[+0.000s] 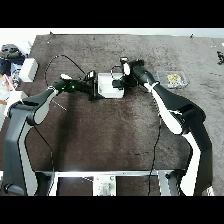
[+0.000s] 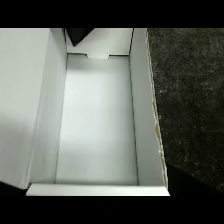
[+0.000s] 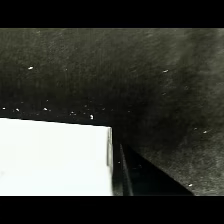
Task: Fold the box and place the chain.
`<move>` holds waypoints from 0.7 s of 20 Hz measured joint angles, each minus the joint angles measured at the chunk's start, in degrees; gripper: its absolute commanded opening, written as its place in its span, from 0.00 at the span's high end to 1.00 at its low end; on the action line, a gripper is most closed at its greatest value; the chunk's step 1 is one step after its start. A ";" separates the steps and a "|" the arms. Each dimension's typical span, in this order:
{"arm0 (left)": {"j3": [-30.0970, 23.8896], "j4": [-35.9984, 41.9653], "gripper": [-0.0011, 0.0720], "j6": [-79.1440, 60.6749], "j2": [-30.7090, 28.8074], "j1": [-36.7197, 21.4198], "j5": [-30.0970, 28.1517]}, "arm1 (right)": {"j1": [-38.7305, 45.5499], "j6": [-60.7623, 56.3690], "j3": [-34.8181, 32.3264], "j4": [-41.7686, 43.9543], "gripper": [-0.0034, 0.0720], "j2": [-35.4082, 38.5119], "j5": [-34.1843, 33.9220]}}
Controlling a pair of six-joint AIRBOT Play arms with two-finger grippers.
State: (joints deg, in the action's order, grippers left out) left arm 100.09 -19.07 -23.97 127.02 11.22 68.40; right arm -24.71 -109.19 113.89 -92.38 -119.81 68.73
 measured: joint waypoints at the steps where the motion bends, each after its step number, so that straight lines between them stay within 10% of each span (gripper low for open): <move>1: 0.02 0.02 0.50 0.00 0.00 0.02 -0.02 | -0.02 -0.68 0.02 -0.11 0.67 -0.20 -0.02; 4: 0.02 0.04 0.50 0.02 0.00 0.00 -0.04 | -0.31 -1.92 0.02 -0.48 0.67 -0.79 -0.37; 7: 0.00 0.09 0.50 0.13 0.00 0.02 -0.20 | -0.37 -3.04 0.11 -0.72 0.93 -1.49 -0.70; 12: 0.00 0.09 0.50 0.09 0.00 0.02 -0.15 | -0.66 -3.93 0.17 -1.40 0.93 -2.01 -0.70; 14: 0.02 0.11 0.50 0.04 0.00 0.02 -0.11 | -0.79 -4.42 0.11 -2.27 0.49 -2.03 -0.76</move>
State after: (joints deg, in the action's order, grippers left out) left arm 100.12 -18.96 -23.92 127.02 11.25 68.29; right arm -25.50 -113.60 113.99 -94.65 -121.84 67.96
